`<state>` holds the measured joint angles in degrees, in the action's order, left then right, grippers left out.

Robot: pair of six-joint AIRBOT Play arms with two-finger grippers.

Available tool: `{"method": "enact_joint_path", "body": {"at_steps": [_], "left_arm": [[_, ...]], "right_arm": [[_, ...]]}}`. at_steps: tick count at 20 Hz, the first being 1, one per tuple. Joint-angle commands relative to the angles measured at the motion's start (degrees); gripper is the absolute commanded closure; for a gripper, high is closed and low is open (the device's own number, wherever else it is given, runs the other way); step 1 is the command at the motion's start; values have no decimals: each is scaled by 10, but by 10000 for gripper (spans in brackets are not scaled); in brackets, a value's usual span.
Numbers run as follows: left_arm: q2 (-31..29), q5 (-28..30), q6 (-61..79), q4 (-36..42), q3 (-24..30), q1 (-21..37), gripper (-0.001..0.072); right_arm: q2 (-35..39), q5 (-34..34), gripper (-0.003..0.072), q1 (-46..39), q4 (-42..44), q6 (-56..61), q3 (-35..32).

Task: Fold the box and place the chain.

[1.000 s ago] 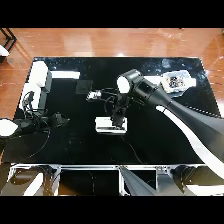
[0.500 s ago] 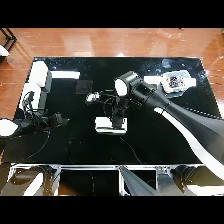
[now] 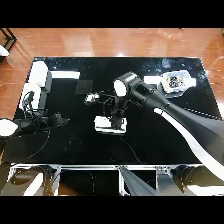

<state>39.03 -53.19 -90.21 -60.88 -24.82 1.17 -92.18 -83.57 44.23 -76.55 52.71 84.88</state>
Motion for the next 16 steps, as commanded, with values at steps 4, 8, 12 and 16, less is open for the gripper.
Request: {"method": "enact_joint_path", "body": {"at_steps": [4,8,12,16], "left_arm": [[0,0,0,0,0,0,80],[0,0,0,0,0,0,80],[0,0,0,0,0,0,80],[0,0,0,0,0,0,80]], "right_arm": [[0,0,422,3,0,4,0],[0,0,422,7,-1,7,0],[0,0,421,9,-2,7,0],[0,0,420,9,-2,9,0]]}}
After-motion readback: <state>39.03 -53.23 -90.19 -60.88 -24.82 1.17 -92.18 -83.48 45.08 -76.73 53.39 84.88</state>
